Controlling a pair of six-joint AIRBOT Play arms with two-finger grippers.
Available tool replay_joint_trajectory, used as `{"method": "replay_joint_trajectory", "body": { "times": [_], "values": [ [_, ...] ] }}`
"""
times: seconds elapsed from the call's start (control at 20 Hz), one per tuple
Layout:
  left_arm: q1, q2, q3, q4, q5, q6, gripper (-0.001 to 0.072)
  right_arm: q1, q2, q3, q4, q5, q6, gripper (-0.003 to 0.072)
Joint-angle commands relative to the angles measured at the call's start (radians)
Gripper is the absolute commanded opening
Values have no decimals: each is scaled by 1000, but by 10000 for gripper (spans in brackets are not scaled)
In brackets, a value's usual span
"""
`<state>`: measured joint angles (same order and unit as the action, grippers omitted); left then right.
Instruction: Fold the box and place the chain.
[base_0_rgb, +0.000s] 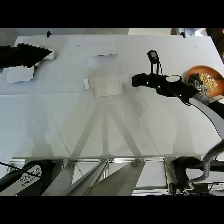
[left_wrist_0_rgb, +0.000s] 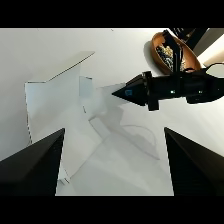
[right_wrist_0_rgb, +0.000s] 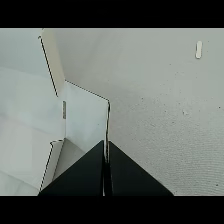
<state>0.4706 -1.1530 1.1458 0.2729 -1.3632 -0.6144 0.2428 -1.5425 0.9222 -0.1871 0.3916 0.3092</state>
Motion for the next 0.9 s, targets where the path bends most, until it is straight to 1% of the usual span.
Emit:
{"method": "replay_joint_trajectory", "body": {
  "times": [0.0,0.05,0.1,0.15,0.2,0.25,0.4,0.45,0.5,0.55,0.6,0.65,0.7,0.75,0.8,0.85],
  "values": [
    [1,2,0,-3,-2,1,704,1,1,0,0,0,0,19],
    [-5,3,0,-2,6,1,683,1,0,0,0,1,0,19],
    [-5,3,0,-1,19,1,565,1,0,0,0,1,0,19],
    [-5,1,0,7,19,0,424,1,0,0,0,0,0,19],
    [-7,-3,0,32,20,1,327,1,0,0,0,0,0,19],
    [-13,-6,0,53,27,3,323,1,1,0,0,0,0,19],
    [-64,-25,0,57,72,15,316,1,0,0,0,1,0,19],
    [-86,-40,0,47,87,49,274,1,1,0,0,0,0,19],
    [-102,-60,0,33,90,101,258,1,0,0,0,0,0,19],
    [-126,-89,1,30,107,141,265,1,0,0,0,1,0,19],
    [-150,-120,2,31,130,155,294,1,0,0,0,1,0,19],
    [-177,-161,9,36,152,154,301,1,0,0,0,1,0,19],
    [-200,-208,31,50,151,153,302,1,1,0,0,1,0,19],
    [-224,-264,69,82,147,140,339,1,1,0,0,0,0,19],
    [-246,-319,117,127,145,103,436,1,0,0,0,1,0,19],
    [-268,-381,183,191,139,47,477,1,0,0,0,1,0,19]
  ]
}}
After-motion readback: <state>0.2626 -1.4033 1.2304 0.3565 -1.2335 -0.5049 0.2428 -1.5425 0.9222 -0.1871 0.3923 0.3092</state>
